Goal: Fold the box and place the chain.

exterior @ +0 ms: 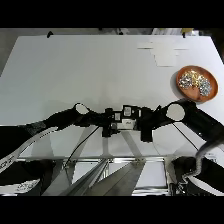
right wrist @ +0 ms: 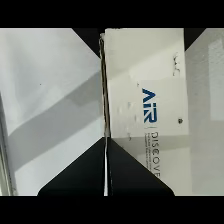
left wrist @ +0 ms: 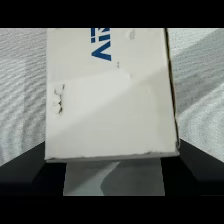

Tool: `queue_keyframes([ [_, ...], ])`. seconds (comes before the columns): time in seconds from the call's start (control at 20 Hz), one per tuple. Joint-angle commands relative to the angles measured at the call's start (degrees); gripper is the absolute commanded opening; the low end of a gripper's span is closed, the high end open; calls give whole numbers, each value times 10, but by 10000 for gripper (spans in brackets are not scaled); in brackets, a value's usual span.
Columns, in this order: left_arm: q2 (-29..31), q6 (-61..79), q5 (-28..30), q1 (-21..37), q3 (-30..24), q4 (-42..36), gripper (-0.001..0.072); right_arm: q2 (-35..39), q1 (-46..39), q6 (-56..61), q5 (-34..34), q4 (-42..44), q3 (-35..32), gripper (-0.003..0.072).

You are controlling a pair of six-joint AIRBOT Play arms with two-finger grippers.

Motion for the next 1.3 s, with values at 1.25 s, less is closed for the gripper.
queue_keyframes([
  [1.25, 0, 0, 0, 0, 0, 0, 275, 51, 0, 11, -33, -6, -17, 16],
])
